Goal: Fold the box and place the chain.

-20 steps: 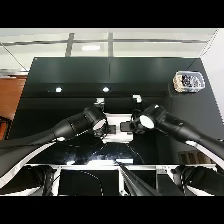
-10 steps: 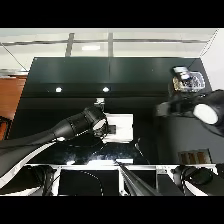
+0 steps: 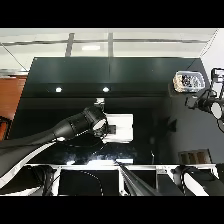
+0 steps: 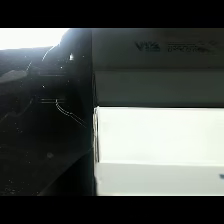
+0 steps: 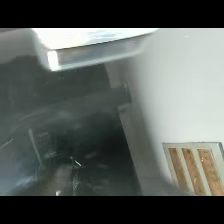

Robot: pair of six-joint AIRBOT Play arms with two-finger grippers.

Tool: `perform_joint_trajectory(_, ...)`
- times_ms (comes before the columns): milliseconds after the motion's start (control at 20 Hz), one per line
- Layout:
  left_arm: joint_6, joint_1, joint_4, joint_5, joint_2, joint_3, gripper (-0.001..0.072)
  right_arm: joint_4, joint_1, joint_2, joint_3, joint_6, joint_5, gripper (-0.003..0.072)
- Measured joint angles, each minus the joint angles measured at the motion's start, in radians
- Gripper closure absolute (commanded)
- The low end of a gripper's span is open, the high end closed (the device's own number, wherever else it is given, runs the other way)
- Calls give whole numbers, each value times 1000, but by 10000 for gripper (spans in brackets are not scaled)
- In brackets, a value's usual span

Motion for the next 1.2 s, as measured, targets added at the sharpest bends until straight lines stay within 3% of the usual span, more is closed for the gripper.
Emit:
perform_joint_trajectory(100, 0, 0, 0, 0, 0, 0, 686, 23, -40, -66, 19, 0, -78, -34)
perform_joint_trajectory(250, 0, 0, 0, 1, 0, 0, 686, 61, -71, -207, 158, 12, -95, -34)
perform_joint_trajectory(350, 0, 0, 0, 1, 0, 0, 686, 96, -87, -326, 305, 39, -30, -34)
perform_joint_trajectory(450, 0, 0, 1, 1, 0, 0, 686, 169, -106, -460, 489, 74, 64, 130)
perform_joint_trajectory(650, 0, 0, 1, 0, 0, 0, 686, 300, -134, -665, 778, 204, 248, 130)
perform_joint_trajectory(850, 0, 0, 2, -1, 0, 0, 686, 376, -143, -769, 880, 311, 316, 130)
perform_joint_trajectory(1200, 0, 0, 2, -2, 0, 0, 686, 505, -147, -851, 915, 369, 296, 134)
